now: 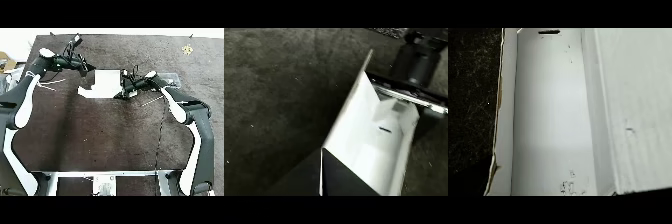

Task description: Fold the box and place the chain.

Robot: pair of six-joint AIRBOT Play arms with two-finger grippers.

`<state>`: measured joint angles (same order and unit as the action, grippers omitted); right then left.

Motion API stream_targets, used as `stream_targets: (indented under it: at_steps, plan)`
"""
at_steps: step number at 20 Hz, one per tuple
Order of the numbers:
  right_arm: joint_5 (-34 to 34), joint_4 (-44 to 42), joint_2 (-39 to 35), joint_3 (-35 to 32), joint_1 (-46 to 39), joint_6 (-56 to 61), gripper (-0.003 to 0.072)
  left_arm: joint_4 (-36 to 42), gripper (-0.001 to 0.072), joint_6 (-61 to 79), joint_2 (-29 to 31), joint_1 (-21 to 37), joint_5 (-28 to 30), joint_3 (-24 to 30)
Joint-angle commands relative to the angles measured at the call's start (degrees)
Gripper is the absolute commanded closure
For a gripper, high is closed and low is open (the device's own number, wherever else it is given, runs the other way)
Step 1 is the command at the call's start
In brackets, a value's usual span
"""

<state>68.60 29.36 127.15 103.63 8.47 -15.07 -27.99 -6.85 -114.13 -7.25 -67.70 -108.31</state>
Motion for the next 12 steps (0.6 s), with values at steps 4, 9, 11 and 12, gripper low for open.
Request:
stream_targets:
  at_steps: [4,9,11,12]
  plan:
    - [0.0,0.0,0.0,0.0,0.0,0.1,0.0244,-22.4,0.0006,4.4,0.8,-0.8,-8.0,4.1]
    - [0.0,0.0,0.0,0.0,0.0,0.1,0.0244,-22.6,0.0006,10.3,0.7,-2.8,1.4,11.8]
    - [0.0,0.0,0.0,0.0,0.0,0.1,0.0244,-22.7,0.0006,10.5,0.5,-3.8,3.7,12.5]
    - [0.0,0.0,0.0,0.0,0.0,0.1,0.0244,-22.6,0.0006,10.6,0.4,-4.3,4.7,12.5]
